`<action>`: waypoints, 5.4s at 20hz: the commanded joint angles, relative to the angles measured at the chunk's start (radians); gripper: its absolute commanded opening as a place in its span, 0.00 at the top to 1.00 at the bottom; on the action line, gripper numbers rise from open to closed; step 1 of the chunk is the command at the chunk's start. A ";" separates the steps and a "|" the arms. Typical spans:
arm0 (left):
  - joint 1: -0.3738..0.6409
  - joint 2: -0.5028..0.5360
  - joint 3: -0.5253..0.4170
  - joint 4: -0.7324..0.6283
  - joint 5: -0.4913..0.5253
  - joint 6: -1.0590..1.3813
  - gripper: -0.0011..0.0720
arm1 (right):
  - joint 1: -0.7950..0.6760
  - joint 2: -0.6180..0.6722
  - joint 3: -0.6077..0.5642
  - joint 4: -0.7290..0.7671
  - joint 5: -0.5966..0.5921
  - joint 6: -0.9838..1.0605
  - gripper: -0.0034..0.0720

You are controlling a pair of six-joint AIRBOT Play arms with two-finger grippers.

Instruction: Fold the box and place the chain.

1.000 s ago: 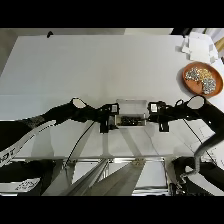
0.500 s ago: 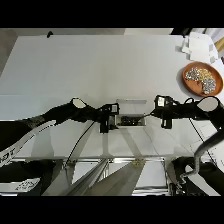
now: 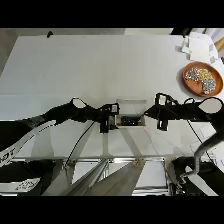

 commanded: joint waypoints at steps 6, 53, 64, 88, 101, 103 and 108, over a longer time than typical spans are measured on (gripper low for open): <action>0.001 0.001 0.000 0.000 0.000 0.000 0.80 | 0.023 0.000 0.000 0.011 0.004 0.001 0.94; 0.001 0.001 0.000 0.000 0.000 0.000 0.80 | 0.025 -0.331 0.294 0.070 0.208 0.131 0.60; 0.001 0.001 0.000 0.000 0.000 0.000 0.80 | 0.112 -0.286 0.253 0.037 0.206 0.127 0.60; 0.001 0.001 0.000 0.000 0.000 0.000 0.80 | 0.187 -0.201 0.179 -0.045 0.084 0.120 0.60; 0.001 0.001 0.000 0.000 0.000 0.000 0.80 | 0.209 -0.185 0.147 -0.076 -0.027 0.120 0.67; 0.001 0.001 0.000 0.000 0.000 0.000 0.80 | 0.209 -0.176 0.147 -0.076 -0.027 0.120 0.73; 0.001 0.001 0.000 0.000 0.000 0.000 0.80 | 0.209 -0.174 0.143 -0.076 -0.026 0.121 0.74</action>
